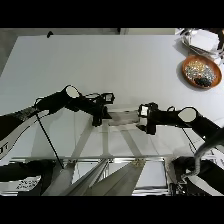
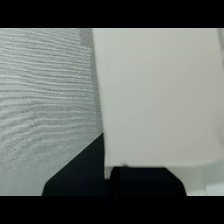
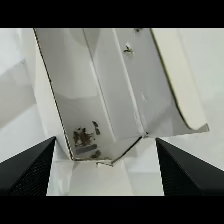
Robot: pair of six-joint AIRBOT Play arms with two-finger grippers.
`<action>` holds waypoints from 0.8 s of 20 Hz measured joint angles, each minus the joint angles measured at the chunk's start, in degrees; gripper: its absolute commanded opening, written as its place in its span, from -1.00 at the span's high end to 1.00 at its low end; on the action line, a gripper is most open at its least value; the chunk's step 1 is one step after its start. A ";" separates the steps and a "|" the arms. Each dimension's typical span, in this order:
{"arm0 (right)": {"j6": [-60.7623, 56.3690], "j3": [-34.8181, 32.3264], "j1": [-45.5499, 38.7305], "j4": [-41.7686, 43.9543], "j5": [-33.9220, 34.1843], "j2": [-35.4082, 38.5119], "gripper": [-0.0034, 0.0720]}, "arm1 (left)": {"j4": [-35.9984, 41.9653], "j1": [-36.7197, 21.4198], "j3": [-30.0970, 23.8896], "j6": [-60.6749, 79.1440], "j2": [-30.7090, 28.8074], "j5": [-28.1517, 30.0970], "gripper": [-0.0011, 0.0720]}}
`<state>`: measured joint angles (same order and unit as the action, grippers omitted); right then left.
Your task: Fold the box and place the chain.
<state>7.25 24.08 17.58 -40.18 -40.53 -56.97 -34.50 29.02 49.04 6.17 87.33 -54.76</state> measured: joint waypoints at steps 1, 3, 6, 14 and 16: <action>0.13 0.17 0.04 0.24 -0.35 -0.44 -0.93 | 0.00 0.00 0.00 0.00 0.00 0.02 0.94; 0.37 0.37 0.50 0.31 -1.18 -1.20 -0.93 | 0.00 0.00 0.00 0.00 0.00 0.02 0.94; 0.55 0.55 1.79 0.46 -2.27 -2.45 -0.93 | 0.00 0.00 0.00 0.04 0.00 -0.04 0.94; 0.90 0.61 4.13 2.40 -3.61 -5.97 -0.83 | -0.02 0.02 0.00 0.09 0.00 -0.07 0.94; 0.90 0.61 4.24 2.54 -3.50 -6.47 -0.79 | 0.00 0.02 0.00 0.07 0.00 -0.04 0.94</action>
<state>8.14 24.69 21.82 -37.65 -44.03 -63.44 -34.50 29.04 49.04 6.24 87.33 -54.81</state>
